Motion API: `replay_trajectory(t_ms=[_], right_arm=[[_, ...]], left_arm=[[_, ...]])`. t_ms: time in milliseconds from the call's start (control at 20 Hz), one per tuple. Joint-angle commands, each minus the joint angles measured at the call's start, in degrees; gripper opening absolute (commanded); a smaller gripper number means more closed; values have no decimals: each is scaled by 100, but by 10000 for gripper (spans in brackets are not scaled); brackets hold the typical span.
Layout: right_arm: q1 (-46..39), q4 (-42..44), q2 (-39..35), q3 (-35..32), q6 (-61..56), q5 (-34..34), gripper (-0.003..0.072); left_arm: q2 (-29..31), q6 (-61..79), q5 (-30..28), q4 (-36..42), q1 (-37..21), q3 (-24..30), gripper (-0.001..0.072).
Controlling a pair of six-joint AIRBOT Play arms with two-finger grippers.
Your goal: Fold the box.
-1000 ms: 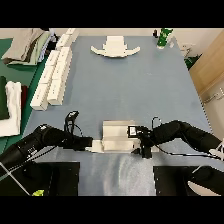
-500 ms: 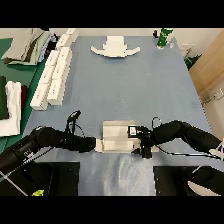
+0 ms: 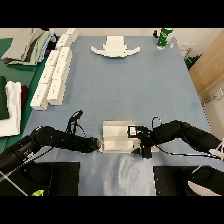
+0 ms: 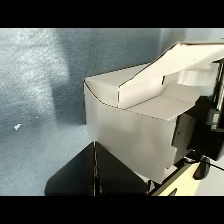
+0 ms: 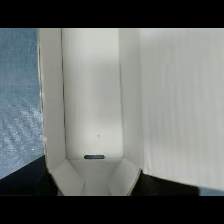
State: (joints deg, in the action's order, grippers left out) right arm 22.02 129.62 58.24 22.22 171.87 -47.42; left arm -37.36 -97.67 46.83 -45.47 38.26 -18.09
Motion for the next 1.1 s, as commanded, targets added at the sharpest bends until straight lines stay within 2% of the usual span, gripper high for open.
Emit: replay_trajectory(t_ms=[0, 100, 150, 200, 500, 700, 1000, 1050], right_arm=[[-2, 2, 0, -4, 0, 0, 505], [-2, 2, 2, -4, 0, -2, 505], [-2, 2, 0, -2, -2, 0, 505], [-2, 2, 0, -2, -2, 0, 505], [-2, 0, 0, -4, -2, 0, 505], [-2, 2, 0, -4, 0, 0, 505], [-2, 0, 2, -4, 0, 0, 505], [-2, 0, 0, -4, -2, 0, 505]], left_arm=[[-2, 35, -46, -177, -15, -2, 18], [-2, 17, -105, -280, -15, -2, 42], [-4, -13, -149, -262, -15, -4, 318], [-2, -144, -188, -256, -15, -4, 446], [-2, -127, -201, 26, -13, -7, 444], [-4, -111, -621, 57, -13, -4, 445], [-4, -114, -599, 472, 20, -7, 444], [-7, -203, -640, 442, 90, -7, 412]])
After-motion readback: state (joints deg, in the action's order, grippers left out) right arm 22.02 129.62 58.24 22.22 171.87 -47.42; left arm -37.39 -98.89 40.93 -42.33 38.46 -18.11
